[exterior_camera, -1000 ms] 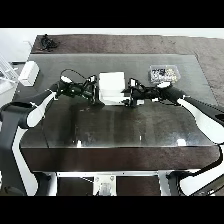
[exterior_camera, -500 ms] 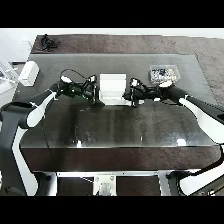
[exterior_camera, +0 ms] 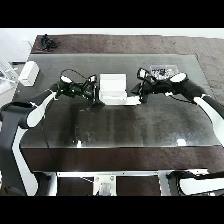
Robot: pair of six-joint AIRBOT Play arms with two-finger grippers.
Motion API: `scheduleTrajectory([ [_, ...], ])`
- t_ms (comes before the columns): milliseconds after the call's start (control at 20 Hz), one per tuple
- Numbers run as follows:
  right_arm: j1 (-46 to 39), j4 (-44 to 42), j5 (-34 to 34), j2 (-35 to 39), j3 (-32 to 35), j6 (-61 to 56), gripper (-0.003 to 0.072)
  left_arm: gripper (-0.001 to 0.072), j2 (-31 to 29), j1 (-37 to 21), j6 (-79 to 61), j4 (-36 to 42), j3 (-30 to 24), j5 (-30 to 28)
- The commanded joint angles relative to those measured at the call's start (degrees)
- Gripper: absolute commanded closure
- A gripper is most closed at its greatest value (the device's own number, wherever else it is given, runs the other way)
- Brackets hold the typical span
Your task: Fold the box and place the chain.
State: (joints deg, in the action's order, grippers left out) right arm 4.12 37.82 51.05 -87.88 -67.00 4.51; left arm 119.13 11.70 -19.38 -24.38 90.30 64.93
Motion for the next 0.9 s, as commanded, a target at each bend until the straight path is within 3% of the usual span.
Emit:
scheduleTrajectory([
  [0,-2.12,2.05,-2.62,4.15,0.00,-19.93,0.0677,0.0339,0.00,0.00,-0.04,-0.07,0.00,0.04],
  [100,-5.60,2.51,-2.58,4.17,0.28,-31.39,0.0676,0.0338,0.00,0.00,-0.04,-0.07,0.00,0.04],
  [400,-13.99,4.48,0.00,2.21,2.56,-48.81,0.0677,0.0339,0.00,0.00,-0.04,-0.07,0.00,0.02],
  [650,-15.13,3.54,6.91,-5.62,2.51,-53.66,0.0677,0.0338,0.00,0.00,-0.04,-0.07,0.00,0.02],
  [850,-11.72,-1.95,10.80,-8.98,2.51,-53.59,0.0677,0.0338,0.00,0.00,-0.07,-0.07,0.00,0.02],
])
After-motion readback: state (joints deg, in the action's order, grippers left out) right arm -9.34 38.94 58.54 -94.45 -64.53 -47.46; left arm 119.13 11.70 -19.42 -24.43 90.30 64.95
